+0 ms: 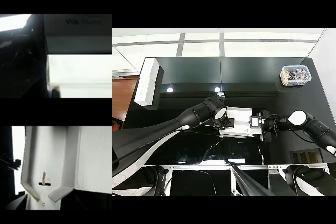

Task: Fold the box and place the chain.

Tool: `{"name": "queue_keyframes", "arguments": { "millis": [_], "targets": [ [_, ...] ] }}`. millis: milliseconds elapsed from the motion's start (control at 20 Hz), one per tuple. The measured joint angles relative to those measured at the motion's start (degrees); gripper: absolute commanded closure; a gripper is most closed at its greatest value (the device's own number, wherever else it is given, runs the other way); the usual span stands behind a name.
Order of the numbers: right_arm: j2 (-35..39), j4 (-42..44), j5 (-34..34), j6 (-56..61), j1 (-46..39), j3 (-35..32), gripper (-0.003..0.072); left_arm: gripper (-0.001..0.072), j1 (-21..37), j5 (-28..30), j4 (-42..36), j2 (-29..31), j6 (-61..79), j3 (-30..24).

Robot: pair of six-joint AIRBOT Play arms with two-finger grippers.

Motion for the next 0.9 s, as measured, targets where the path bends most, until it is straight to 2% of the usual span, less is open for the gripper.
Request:
{"name": "queue_keyframes", "arguments": {
  "millis": [50, 100, 150, 250, 300, 350, 900],
  "targets": [
    [0.2, -0.1, 0.2, 0.1, 0.0, 0.0, 0.0092, 0.0683, 0.0, 0.0, 0.0, 0.0, 0.0, 0.0],
    [0.3, -0.2, 0.5, 0.2, 0.0, 0.0, 0.0237, 0.0683, 0.0, 0.0, 0.0, 0.0, 0.0, 0.0],
    [0.4, -0.2, 0.7, 0.2, 0.0, 0.0, 0.0269, 0.0683, 0.0, 0.0, -0.1, 0.0, 0.0, 0.0],
    [0.5, 0.6, 1.2, 0.7, 0.0, 0.0, 0.0275, 0.0683, 0.0, 0.1, -0.2, 0.0, -0.1, 0.0],
    [0.4, 1.5, 1.3, 0.9, 0.0, 0.0, 0.0502, 0.0683, 0.0, 0.1, -0.2, 0.0, -0.1, 0.0],
    [0.3, 2.6, 1.4, 1.4, 0.0, 0.0, 0.0545, 0.0683, 0.0, 0.1, -0.2, 0.0, -0.1, 0.0],
    [-5.2, 16.5, 1.6, 4.1, 0.0, 0.0, 0.0565, 0.0683, 0.0, 0.7, -0.2, 0.0, -0.1, 0.0]
  ]
}}
